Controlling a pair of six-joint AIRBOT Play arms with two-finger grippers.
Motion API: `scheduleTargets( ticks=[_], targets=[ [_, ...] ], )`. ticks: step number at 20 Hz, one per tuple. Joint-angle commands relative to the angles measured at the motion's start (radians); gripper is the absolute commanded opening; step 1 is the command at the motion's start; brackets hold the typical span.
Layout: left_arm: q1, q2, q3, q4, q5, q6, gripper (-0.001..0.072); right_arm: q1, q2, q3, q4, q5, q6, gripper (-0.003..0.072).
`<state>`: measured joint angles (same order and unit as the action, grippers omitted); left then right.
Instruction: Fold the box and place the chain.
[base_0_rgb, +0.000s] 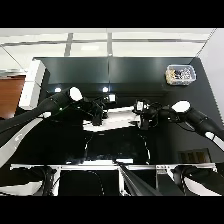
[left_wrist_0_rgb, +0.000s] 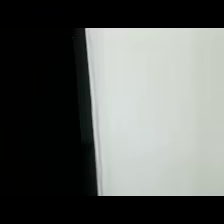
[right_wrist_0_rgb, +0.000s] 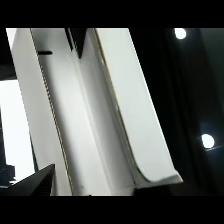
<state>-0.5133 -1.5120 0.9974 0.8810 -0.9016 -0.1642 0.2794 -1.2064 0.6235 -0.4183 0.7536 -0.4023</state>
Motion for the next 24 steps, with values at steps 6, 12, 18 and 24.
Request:
scheduleTargets(
  ticks=[6, 12, 18, 24],
  targets=[
    [0.000, 0.001, 0.000, 0.000, -0.001, 0.000, 0.0027, 0.028, -0.045, -0.033, -0.148, 0.068, 0.106, 0.0687],
    [0.000, 0.001, 0.000, 0.000, 0.000, 0.000, 0.0027, 0.028, -0.047, -0.032, -0.140, 0.025, 0.086, 0.0686],
    [0.000, 0.001, 0.000, 0.000, 0.000, 0.000, 0.0027, 0.028, -0.079, -0.031, -0.072, 0.027, 0.053, 0.0686],
    [0.000, 0.001, 0.000, 0.000, 0.000, 0.000, 0.0027, 0.059, -0.103, -0.021, -0.072, 0.016, 0.053, 0.0686]
  ],
)
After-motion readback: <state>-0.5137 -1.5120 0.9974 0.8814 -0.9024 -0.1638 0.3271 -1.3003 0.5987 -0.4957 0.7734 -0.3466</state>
